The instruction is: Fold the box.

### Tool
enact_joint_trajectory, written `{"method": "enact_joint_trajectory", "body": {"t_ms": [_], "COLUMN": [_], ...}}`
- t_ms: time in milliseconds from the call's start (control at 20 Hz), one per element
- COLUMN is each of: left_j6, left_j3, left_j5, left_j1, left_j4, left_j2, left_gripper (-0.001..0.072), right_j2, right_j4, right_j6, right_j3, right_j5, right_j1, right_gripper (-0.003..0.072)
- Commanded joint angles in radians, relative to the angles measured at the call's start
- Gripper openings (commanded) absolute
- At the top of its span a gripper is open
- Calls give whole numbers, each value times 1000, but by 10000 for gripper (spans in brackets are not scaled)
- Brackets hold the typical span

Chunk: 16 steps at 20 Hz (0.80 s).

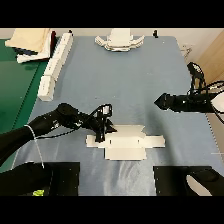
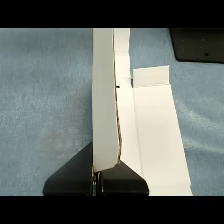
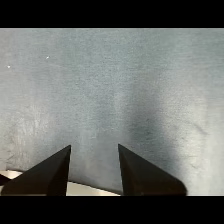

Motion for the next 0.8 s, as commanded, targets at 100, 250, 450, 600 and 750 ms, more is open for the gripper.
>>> {"method": "enact_joint_trajectory", "body": {"t_ms": [100,250,450,600,750], "left_j6": [-2,-29,-47,-71,-72], "left_j3": [-5,-20,-24,-24,-24], "left_j5": [20,23,-11,-38,-48], "left_j1": [0,-1,-2,-2,-2], "left_j4": [2,2,2,2,2], "left_j2": [-7,-27,-29,-29,-29], "left_gripper": [12,12,12,12,12], "right_j2": [-1,0,0,0,0], "right_j4": [0,0,0,-1,0], "right_j6": [0,0,0,-1,-9], "right_j3": [1,1,1,1,1], "right_j5": [-1,-1,-1,-1,-1], "right_j1": [1,1,1,1,1], "right_gripper": [443,443,443,443,443]}}
